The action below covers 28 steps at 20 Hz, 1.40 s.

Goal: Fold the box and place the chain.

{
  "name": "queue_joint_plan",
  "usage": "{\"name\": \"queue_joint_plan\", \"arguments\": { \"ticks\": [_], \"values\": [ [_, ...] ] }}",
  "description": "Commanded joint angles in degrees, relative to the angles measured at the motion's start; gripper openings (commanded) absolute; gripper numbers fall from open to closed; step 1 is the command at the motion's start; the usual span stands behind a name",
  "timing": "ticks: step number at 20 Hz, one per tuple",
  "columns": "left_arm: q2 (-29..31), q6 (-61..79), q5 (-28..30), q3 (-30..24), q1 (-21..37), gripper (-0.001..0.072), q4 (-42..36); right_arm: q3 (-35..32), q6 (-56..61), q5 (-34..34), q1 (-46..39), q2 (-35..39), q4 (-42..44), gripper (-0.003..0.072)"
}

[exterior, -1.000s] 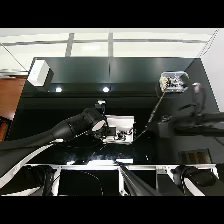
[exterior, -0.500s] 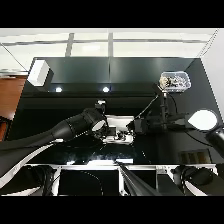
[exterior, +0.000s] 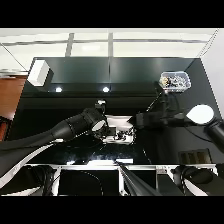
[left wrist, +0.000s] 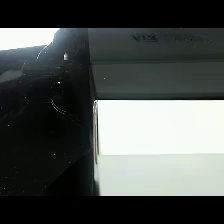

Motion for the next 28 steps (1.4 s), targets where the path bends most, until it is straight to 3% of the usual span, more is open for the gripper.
{"name": "queue_joint_plan", "arguments": {
  "ticks": [1, 4, 6, 11, 14, 19, 20, 22, 23, 28],
  "values": [
    [0.0, 0.02, 0.0, -0.02, 0.02, 0.0033, 0.0, 1.14, -1.25, 4.52, -12.02, 0.94, -9.22, 0.0388],
    [0.0, 0.02, 0.0, -0.02, 0.02, 0.0033, 0.0, 0.55, 8.11, -4.04, -21.59, -0.31, -32.65, 0.0392],
    [0.0, 0.02, 0.0, -0.02, 0.02, 0.0033, 0.0, 0.61, 9.77, -10.47, -24.61, -3.89, -34.69, 0.0686],
    [0.0, 0.02, 0.0, -0.02, 0.02, 0.0033, 0.0, 5.66, 9.18, -25.09, -22.91, -20.09, -23.85, 0.0686],
    [0.0, 0.02, 0.0, -0.02, 0.02, 0.0033, 0.0, 12.92, 11.93, -25.64, -22.49, -29.7, -23.17, 0.0685],
    [0.0, 0.02, 0.0, -0.02, 0.02, 0.0033, 0.0, 17.59, 14.64, -24.65, -22.49, -36.63, -22.8, 0.0682],
    [0.0, 0.02, 0.0, -0.02, 0.02, 0.0033, 0.0, 17.59, 14.62, -24.72, -22.49, -37.03, -22.36, 0.0565],
    [0.0, 0.02, 0.02, -0.02, 0.02, 0.0033, 0.0, 17.79, 14.49, -23.96, -22.49, -37.0, -22.1, 0.0148],
    [0.0, 0.02, 0.02, -0.02, 0.02, 0.0033, 0.0, 18.21, 13.75, -22.05, -22.58, -36.89, -22.12, 0.0014],
    [0.0, 0.02, 0.0, -0.02, 0.02, 0.0033, 0.0, 18.82, 3.19, -9.42, -22.73, -29.9, -22.36, 0.001]
  ]
}}
